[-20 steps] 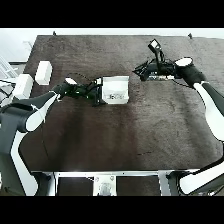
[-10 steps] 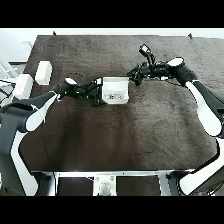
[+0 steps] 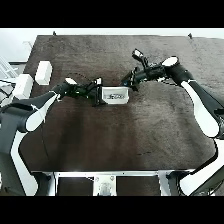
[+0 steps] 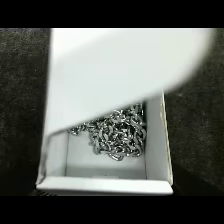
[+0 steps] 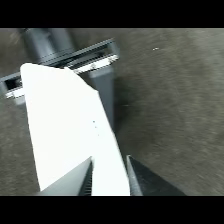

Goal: Fold the box and place the chain.

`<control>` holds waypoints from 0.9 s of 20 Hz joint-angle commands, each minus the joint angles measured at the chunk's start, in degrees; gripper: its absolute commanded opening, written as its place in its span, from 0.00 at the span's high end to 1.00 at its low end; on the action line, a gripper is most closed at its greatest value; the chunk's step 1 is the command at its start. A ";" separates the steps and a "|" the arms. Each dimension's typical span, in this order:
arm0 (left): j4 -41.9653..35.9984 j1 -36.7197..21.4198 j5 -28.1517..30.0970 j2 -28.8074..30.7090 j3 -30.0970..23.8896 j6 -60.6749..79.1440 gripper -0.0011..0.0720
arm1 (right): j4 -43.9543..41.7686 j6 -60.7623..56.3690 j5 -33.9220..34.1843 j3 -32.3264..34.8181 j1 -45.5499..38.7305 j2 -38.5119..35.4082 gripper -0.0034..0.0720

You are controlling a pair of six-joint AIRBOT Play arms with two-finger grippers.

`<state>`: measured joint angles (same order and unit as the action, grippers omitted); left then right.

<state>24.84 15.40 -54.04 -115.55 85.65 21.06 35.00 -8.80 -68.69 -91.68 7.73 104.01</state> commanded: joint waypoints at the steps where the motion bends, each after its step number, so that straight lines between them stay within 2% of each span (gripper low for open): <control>1: 0.00 -0.02 0.00 0.02 0.00 0.00 0.26 | 3.19 -0.15 -1.01 -0.07 2.38 0.07 0.55; 3: 0.00 -0.02 0.02 0.02 0.00 0.00 0.26 | 3.19 -0.17 -1.01 -0.07 2.97 0.07 0.45; 9: 0.00 -0.02 0.02 0.00 0.00 0.00 0.26 | 4.39 -0.24 -3.85 0.00 3.04 0.37 0.45; 10: 0.00 -0.02 0.02 0.02 0.00 0.00 0.26 | 5.40 -1.25 -3.87 0.00 3.02 0.57 0.37; 18: 0.02 -0.02 0.02 0.02 0.00 0.00 0.26 | 6.40 -1.46 -5.07 0.07 3.37 1.75 0.35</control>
